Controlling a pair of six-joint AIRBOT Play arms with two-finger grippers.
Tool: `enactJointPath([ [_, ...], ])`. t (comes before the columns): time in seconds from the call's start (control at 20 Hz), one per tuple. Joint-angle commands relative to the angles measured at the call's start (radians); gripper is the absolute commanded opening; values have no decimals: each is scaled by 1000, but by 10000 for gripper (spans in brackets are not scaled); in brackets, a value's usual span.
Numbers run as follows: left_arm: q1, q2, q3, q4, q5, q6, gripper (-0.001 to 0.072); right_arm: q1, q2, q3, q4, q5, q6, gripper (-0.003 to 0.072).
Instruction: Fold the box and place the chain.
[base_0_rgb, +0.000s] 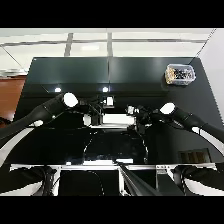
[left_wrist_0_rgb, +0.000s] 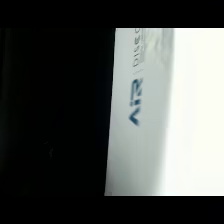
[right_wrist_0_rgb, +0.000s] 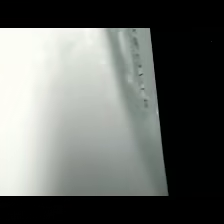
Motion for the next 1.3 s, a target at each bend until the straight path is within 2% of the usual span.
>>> enactJointPath([
  [0.0,7,87,6,92,6,-142,718,1,-1,0,1,-1,2,469],
  [0.15,30,180,6,208,-49,-369,715,1,-1,0,0,-1,6,469],
  [0.3,65,229,6,238,-256,-484,689,1,-1,0,0,0,6,469],
  [0.35,72,232,6,245,-326,-540,630,1,-1,0,0,0,6,469],
  [0.4,75,231,6,248,-390,-613,421,1,-1,0,0,0,6,469],
  [0.45,75,230,6,248,-433,-668,143,1,-1,0,0,0,6,469],
  [0.5,74,230,5,234,-471,-691,26,1,-1,0,0,0,6,469],
  [0.6,59,230,-19,136,-535,-703,25,1,-1,0,0,0,6,469],
  [0.65,50,230,-43,88,-513,-701,25,1,-1,0,0,0,6,469],
  [0.7,42,230,-79,16,-441,-689,26,1,-1,0,0,0,6,469],
  [0.9,44,229,-215,-402,-22,-452,27,1,-1,0,0,0,6,469],
  [0.95,46,229,-222,-457,53,-386,28,1,-1,0,0,0,6,469],
  [1.1,42,214,-222,-520,297,-326,28,1,-1,0,0,0,6,469],
  [1.15,42,196,-214,-494,330,-325,28,1,-1,0,0,0,6,469],
  [1.25,50,130,-174,-381,306,-339,27,1,-1,0,0,0,6,469],
])
